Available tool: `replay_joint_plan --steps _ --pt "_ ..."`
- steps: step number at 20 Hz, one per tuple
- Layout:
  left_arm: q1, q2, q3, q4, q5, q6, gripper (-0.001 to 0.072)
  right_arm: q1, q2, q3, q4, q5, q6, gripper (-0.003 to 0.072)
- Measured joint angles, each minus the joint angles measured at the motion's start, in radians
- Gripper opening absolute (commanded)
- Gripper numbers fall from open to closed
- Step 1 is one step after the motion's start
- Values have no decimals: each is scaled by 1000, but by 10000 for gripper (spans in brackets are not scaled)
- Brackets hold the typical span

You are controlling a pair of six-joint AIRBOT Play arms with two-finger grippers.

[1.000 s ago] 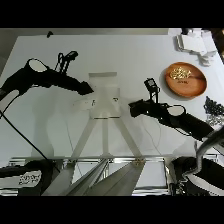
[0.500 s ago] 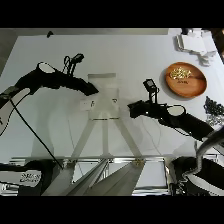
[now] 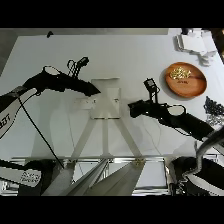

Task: Fold the box and place the chain.

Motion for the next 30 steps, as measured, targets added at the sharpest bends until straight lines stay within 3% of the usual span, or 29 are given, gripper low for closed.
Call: replay_joint_plan --steps 2,3,9,14,17,22,30 --pt "-1 3 0 -10 11 40 12 1 0 0 -3 17 0 415" --pt "0 8 0 -10 3 62 13 1 0 0 -2 19 0 426" --pt "3 120 0 -15 -18 111 6 -1 50 33 8 35 61 426" --pt "3 302 0 29 -74 183 7 -69 221 47 10 -32 84 426" --pt "-7 349 -11 2 -143 230 7 -156 325 49 10 -69 88 425" --pt "-46 247 -54 -88 -204 351 10 -300 406 50 3 -83 101 416" --pt "-72 55 -66 -122 -96 670 7 -350 423 50 -122 -42 114 415"
